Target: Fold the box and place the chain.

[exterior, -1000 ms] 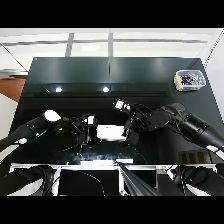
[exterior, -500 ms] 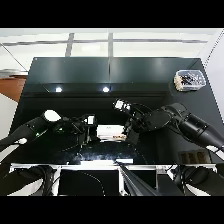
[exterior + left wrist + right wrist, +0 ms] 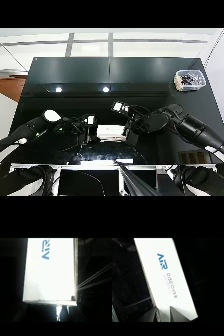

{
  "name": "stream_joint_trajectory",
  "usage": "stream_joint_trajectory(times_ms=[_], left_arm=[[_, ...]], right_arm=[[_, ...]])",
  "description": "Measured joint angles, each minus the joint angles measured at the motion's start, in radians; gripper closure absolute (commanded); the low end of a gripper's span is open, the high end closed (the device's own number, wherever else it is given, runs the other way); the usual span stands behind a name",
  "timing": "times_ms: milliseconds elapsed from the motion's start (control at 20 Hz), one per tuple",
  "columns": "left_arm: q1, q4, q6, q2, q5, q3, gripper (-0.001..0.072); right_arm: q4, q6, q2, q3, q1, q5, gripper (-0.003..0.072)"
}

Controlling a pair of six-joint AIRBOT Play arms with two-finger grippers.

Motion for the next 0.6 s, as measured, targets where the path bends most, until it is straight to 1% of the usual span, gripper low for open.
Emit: stream_joint_trajectory(times_ms=[100, 150, 600], left_arm=[[0.0, 0.0, 0.0, 0.0, 0.0, 0.0, 0.036], [0.0, 0.0, 0.0, 0.0, 0.0, 0.0, 0.036], [0.0, 0.0, 0.0, 0.0, 0.0, 0.0, 0.036]], right_arm=[[-0.011, 0.012, -0.002, 0.0, 0.005, 0.0, 0.0496], [-0.014, 0.018, -0.002, 0.0, 0.007, 0.001, 0.0476], [-0.026, 0.031, -0.002, 0.0, 0.016, 0.0, 0.0477]])
